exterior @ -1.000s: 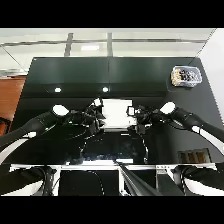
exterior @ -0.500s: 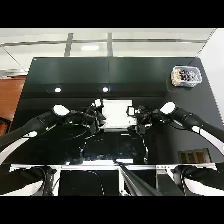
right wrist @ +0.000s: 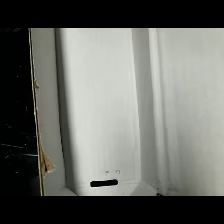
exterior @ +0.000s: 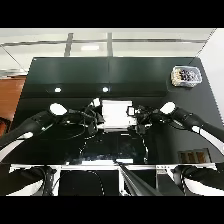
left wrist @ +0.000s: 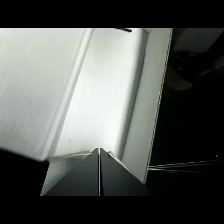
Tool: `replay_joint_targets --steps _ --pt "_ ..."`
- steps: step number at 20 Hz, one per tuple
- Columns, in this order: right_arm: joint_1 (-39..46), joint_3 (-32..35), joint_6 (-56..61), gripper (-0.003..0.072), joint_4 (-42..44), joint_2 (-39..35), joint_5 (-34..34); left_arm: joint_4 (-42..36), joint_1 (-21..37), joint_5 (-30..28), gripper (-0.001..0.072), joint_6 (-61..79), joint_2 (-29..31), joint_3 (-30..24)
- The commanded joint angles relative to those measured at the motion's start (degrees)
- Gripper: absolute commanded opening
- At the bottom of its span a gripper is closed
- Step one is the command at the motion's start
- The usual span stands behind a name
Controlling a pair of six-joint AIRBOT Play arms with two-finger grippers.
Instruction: Fold the box and place the chain.
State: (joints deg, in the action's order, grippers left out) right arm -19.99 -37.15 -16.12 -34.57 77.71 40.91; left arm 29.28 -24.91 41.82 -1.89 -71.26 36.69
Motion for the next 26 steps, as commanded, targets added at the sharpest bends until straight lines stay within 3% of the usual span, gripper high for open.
replay_joint_targets --steps 1,4,7,9,13,18,22,26 --pt "0.0 0.0 0.0 0.0245 0.0 0.0 0.0 13.7 4.4 5.1 0.0026 -21.7 7.5 0.8" --pt "0.0 0.0 0.0 0.0245 0.0 0.0 0.0 29.8 11.1 9.9 0.0026 -42.6 16.1 0.8" --pt "0.0 0.0 0.0 0.0245 0.0 0.0 0.0 36.8 20.4 13.5 0.0027 -69.2 17.9 -0.3" --pt "0.0 0.0 0.0 0.0245 0.0 0.0 0.0 33.8 27.4 16.0 0.0028 -76.7 16.1 -2.4" --pt "0.0 0.0 0.0 0.0245 0.0 0.0 0.0 14.9 35.6 19.6 0.0028 -68.1 8.2 -6.8" --pt "0.0 0.0 0.0 0.0245 0.0 0.0 0.0 -0.5 29.5 19.6 0.0026 -58.7 -3.9 -6.9" --pt "0.0 0.0 0.0 0.0245 0.0 0.0 0.0 -1.3 20.8 17.7 0.0026 -58.2 -11.0 -2.8" --pt "0.0 0.0 0.0 0.0245 0.0 0.0 0.0 -1.5 16.5 19.0 0.0026 -57.3 -12.6 1.6"
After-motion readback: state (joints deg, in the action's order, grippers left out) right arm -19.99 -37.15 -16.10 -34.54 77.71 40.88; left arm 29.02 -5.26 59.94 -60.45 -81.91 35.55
